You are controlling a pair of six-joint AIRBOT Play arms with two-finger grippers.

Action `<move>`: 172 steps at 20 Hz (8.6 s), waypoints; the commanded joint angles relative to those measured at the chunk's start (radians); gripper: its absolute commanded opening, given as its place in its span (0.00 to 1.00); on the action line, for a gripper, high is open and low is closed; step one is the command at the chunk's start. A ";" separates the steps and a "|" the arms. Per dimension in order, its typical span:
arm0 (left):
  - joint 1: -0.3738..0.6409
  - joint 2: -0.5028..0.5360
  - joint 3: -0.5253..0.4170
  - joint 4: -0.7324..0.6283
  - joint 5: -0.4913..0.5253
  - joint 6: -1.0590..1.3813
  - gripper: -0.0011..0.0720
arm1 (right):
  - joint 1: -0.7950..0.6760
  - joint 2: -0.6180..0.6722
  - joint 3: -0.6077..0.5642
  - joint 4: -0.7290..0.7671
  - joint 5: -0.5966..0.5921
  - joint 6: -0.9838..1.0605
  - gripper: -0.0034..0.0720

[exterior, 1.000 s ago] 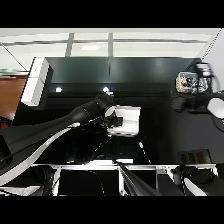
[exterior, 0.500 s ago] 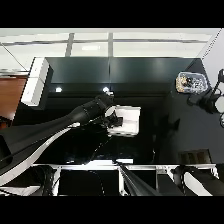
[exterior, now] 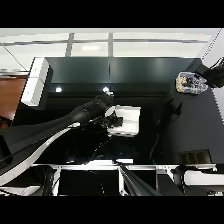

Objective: Fold the box and place the chain.

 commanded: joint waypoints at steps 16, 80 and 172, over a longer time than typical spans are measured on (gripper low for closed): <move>0.000 0.000 0.000 -0.014 -0.001 0.000 0.06 | -0.079 -0.426 0.353 0.048 0.157 0.018 0.60; 0.000 0.000 0.000 -0.023 0.001 0.000 0.05 | 0.328 0.566 0.307 1.058 0.571 -0.644 0.06; 0.000 0.000 -0.001 -0.023 0.001 0.000 0.06 | 0.466 0.896 -0.794 0.654 0.124 -1.103 0.07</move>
